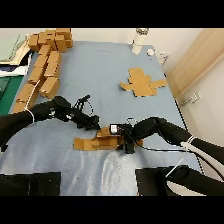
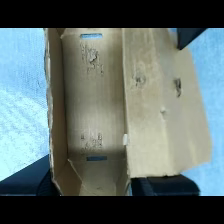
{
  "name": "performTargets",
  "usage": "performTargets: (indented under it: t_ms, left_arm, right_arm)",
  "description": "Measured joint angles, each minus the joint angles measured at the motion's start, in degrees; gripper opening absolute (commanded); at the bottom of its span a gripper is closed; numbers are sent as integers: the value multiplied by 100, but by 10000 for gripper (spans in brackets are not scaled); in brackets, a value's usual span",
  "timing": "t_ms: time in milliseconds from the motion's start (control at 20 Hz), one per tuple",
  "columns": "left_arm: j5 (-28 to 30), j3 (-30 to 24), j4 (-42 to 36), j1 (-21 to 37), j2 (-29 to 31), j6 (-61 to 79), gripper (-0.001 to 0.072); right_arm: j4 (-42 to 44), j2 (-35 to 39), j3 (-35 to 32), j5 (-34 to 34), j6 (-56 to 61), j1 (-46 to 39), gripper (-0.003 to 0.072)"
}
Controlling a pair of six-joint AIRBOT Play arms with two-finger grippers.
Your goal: Fold the box.
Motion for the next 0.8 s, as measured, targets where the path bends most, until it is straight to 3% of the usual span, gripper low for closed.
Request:
performTargets:
  t_ms: [300, 550, 800]
  left_arm:
    - [-11, 24, -114, 181, 234, 221, 12]
    - [-688, 22, -175, 234, 726, 595, 10]
    - [-695, -498, 17, 0, 1659, 1215, 9]
  right_arm:
    - [-4, 0, 0, 2, -2, 0, 505]
    - [-7, 0, 0, 4, -2, 0, 504]
    - [-7, 0, 0, 7, -2, 0, 505]
